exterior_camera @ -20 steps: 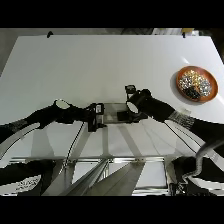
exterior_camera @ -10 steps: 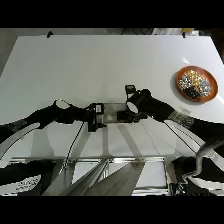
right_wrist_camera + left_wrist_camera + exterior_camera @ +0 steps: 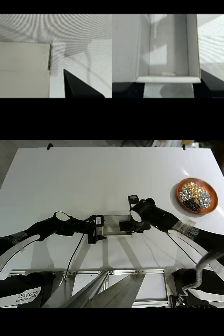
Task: Fold the box and place the chain.
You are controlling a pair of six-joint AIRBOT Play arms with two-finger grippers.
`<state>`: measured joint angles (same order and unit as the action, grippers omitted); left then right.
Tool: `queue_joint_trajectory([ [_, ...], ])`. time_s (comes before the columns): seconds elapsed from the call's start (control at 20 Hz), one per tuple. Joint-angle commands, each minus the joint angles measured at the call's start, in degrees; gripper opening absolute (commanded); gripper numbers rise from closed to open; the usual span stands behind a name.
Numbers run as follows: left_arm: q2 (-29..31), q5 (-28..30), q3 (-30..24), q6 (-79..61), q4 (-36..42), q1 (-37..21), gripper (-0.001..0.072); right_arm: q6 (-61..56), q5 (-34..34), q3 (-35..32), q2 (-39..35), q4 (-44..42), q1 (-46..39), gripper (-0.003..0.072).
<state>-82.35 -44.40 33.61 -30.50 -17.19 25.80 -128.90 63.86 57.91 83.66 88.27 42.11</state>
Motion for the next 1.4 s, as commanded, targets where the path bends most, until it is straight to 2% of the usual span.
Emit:
queue_joint_trajectory([
  [0.0, 0.0, 0.0, 0.0, 0.0, 0.0, 0.0, 0.0311, 0.2, -0.2, 0.0, 0.6, -0.6, 0.0, 0.0223],
  [0.1, 0.0, 0.0, 0.0, 0.0, 0.0, 0.0, 0.0311, 0.2, -0.1, 0.0, 1.3, -2.1, 0.0, 0.0216],
  [0.15, 0.0, 0.0, 0.0, 0.0, 0.0, 0.0, 0.0311, 0.2, -0.1, 0.0, 1.4, -2.2, 0.0, 0.0169],
  [0.2, 0.0, 0.0, 0.0, 0.0, 0.0, 0.0, 0.0311, 0.2, -0.1, 0.0, 1.4, -2.1, 0.0, 0.0091],
  [0.4, 0.0, 0.0, 0.0, 0.0, 0.0, 0.0, 0.0311, 0.4, 0.2, 0.0, 1.4, -2.2, 0.0, 0.0070],
  [0.45, 0.0, 0.0, 0.0, 0.0, 0.0, 0.0, 0.0311, 0.7, 0.6, 0.0, 1.4, -2.2, 0.0, 0.0016],
  [0.65, 0.0, 0.0, 0.0, 0.0, 0.0, 0.0, 0.0311, 1.9, 1.3, 0.0, 1.3, -2.2, 0.0, 0.0019],
  [0.7, 0.0, 0.0, 0.0, 0.0, 0.0, 0.0, 0.0311, 1.9, 1.4, 0.1, 1.2, -2.2, 0.0, 0.0070],
  [0.8, 0.0, 0.0, 0.0, 0.0, 0.0, 0.0, 0.0311, 4.6, 1.6, 0.0, -0.2, -2.1, 0.4, 0.0231],
  [0.95, 0.0, 0.0, 0.0, 0.0, 0.0, 0.0, 0.0311, 9.2, 1.6, 0.1, -5.1, -1.2, 0.7, 0.0355],
  [1.2, 0.0, 0.0, 0.0, 0.0, 0.0, 0.0, 0.0311, 16.0, 3.3, 1.2, -14.5, 0.9, -0.5, 0.0361],
  [1.35, 0.0, 0.0, 0.0, 0.0, 0.0, 0.0, 0.0311, 21.7, 9.0, 6.8, -16.6, 0.9, -7.6, 0.0355],
])
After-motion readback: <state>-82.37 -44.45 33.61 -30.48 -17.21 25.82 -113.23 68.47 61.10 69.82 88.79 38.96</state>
